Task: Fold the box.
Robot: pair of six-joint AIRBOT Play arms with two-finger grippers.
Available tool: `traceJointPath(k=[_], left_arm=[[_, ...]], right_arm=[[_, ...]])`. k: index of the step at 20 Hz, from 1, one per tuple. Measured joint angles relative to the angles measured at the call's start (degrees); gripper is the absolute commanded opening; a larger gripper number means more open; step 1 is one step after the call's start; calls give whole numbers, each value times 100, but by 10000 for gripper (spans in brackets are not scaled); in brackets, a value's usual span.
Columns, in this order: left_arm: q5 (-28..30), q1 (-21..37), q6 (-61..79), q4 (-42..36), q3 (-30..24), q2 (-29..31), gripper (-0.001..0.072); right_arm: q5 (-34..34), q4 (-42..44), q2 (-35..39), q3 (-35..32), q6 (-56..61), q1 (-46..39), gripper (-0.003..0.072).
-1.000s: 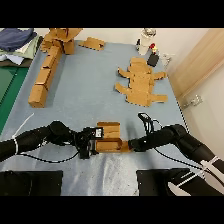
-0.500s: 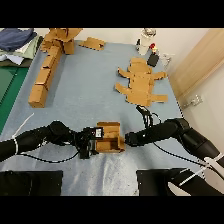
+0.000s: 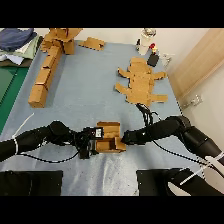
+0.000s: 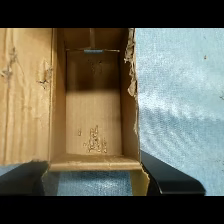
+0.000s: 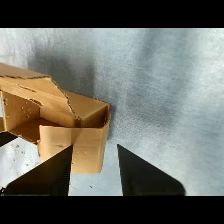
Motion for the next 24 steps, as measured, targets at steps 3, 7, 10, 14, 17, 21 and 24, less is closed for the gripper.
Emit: traceJointPath(k=[3, 7, 10, 14, 17, 21, 24], left_arm=[[0, 0, 0, 0, -2, 0, 418], [0, 0, 0, 2, 0, 0, 418], [0, 0, 0, 2, 0, 0, 418], [0, 0, 0, 2, 0, 0, 418], [0, 0, 0, 0, 0, 0, 418], [0, 0, 0, 0, 0, 0, 418], [0, 0, -2, 0, 0, 0, 418]], right_arm=[[-13, 70, -114, 2, 0, 35, 455], [26, 85, -343, 13, 273, 361, 453], [66, -275, -457, 173, 953, 715, 452], [-9, -997, -787, 647, 2013, 1270, 442], [-264, -1574, -1257, 1086, 2852, 1694, 441], [-612, -2059, -1976, 1622, 3720, 2192, 428], [-922, -2326, -2406, 1917, 4258, 2494, 427]])
